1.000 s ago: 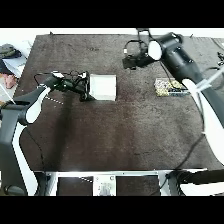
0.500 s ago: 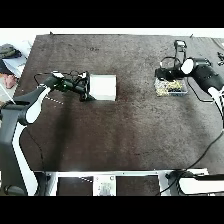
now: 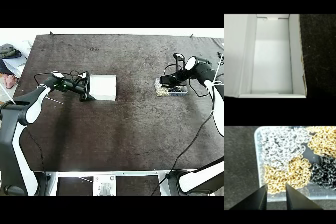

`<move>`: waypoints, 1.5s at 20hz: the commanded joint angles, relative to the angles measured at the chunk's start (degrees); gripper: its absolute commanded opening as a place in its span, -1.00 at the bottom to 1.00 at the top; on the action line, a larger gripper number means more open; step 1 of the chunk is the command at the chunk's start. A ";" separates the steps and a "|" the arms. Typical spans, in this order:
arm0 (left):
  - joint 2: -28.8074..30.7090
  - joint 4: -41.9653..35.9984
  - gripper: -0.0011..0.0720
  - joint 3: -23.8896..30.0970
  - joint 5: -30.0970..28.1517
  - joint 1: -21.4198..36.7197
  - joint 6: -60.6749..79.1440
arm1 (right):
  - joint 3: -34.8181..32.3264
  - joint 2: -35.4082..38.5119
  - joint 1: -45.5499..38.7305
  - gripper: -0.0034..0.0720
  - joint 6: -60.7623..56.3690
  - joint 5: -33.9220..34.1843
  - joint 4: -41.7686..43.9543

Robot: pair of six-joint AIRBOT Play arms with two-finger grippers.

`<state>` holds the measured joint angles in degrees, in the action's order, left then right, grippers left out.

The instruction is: Fold the box and place the chain.

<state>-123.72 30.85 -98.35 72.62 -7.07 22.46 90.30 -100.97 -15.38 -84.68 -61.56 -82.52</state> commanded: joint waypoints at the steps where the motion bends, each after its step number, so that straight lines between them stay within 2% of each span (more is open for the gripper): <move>1: -0.04 0.00 0.00 0.02 -0.02 0.04 0.02 | 2.60 -2.99 -0.28 -0.19 1.16 -3.39 -0.20; 8: -0.04 0.00 0.00 0.02 -0.04 0.04 0.02 | 2.54 -3.69 -0.28 -0.20 2.45 -5.95 0.55; 9: -0.04 0.00 0.00 0.02 -0.02 0.04 0.02 | 2.54 -3.69 -0.28 -0.32 3.41 -6.14 1.90; 12: -0.04 0.00 0.00 0.02 -0.02 0.04 0.02 | 2.54 -3.72 -0.22 -0.36 4.09 -6.16 3.28; 13: -0.04 0.00 0.00 0.02 -0.02 0.04 0.02 | 2.54 -3.78 -0.22 -0.49 4.09 -6.14 3.26; 15: -0.04 0.00 0.00 0.02 -0.02 0.02 0.02 | 2.56 -4.17 -0.22 -0.49 4.09 -6.21 3.23; 16: -0.04 0.00 0.00 0.02 -0.02 0.04 0.02 | 2.56 -4.15 -0.22 -0.62 4.15 -6.14 3.04; 17: -0.04 0.00 0.00 0.02 -0.02 0.04 0.02 | 2.67 -4.04 -0.22 -0.94 4.11 -6.12 2.82; 20: -0.04 0.00 0.00 0.02 -0.02 0.02 0.02 | 2.67 -3.21 -0.15 -0.95 4.09 -6.29 2.23; 24: -0.02 0.00 0.00 0.02 -0.02 0.04 0.02 | 2.67 1.92 0.04 -0.95 4.11 -6.91 2.23; 27: -0.04 0.00 0.00 0.02 -0.02 0.02 0.02 | 2.67 8.90 1.81 -0.95 5.09 -6.99 2.21; 30: -0.04 -0.02 0.00 0.02 -0.02 0.02 0.02 | 2.67 17.22 5.01 -0.95 5.64 -3.30 2.23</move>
<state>-123.72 30.83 -98.35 72.62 -7.07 22.48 92.90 -90.26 -12.60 -79.59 -67.59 -80.31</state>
